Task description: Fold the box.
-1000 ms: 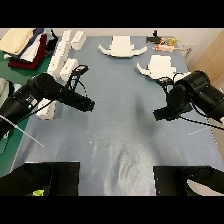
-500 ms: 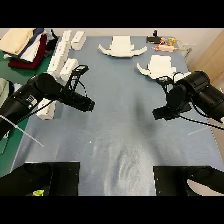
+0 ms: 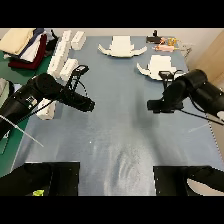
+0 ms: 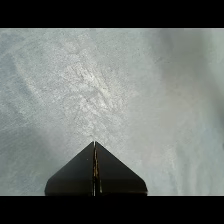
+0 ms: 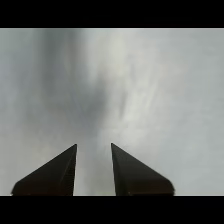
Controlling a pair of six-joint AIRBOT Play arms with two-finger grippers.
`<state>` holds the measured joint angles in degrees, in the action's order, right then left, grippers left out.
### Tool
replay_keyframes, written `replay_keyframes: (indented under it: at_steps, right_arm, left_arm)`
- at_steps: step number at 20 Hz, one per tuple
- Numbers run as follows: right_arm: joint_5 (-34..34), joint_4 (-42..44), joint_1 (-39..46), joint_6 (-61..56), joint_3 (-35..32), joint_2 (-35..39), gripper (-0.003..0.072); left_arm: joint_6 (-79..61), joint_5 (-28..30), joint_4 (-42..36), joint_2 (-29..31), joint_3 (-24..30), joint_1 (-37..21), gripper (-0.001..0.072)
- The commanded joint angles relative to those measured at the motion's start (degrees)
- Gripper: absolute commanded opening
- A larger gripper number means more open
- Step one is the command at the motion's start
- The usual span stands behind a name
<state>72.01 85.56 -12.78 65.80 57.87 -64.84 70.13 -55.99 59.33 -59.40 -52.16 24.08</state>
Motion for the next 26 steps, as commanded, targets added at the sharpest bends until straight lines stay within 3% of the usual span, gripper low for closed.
replay_keyframes:
  at_steps: [1,5,7,10,13,18,26]
  right_arm:
    - [-2.1,-2.3,11.2,-0.3,8.9,-6.3,0.0336]
    - [-5.3,3.7,34.3,9.5,28.7,-20.2,0.0337]
    - [-8.1,13.7,43.6,13.2,36.9,-27.9,0.0348]
    - [-13.4,28.5,51.5,18.8,43.1,-36.9,0.0348]
    - [-16.4,32.2,53.2,23.1,48.2,-44.2,0.0348]
    - [-14.6,36.9,52.9,24.3,59.2,-55.5,0.0348]
    - [-18.2,41.0,51.6,29.3,59.9,-59.6,0.0347]
  left_arm:
    - [0.0,0.0,0.0,0.0,0.0,0.0,0.0015]
    - [0.0,0.0,0.0,0.0,0.0,0.0,0.0014]
    - [0.0,0.0,0.0,0.0,0.0,0.0,0.0014]
    - [0.0,0.0,0.0,0.0,0.0,0.0,0.0015]
    - [0.0,0.0,-0.1,0.0,0.0,0.0,0.0014]
    - [0.0,0.0,-0.1,0.0,0.0,0.0,0.0015]
    - [0.0,0.0,-0.2,0.0,0.0,0.0,0.0014]
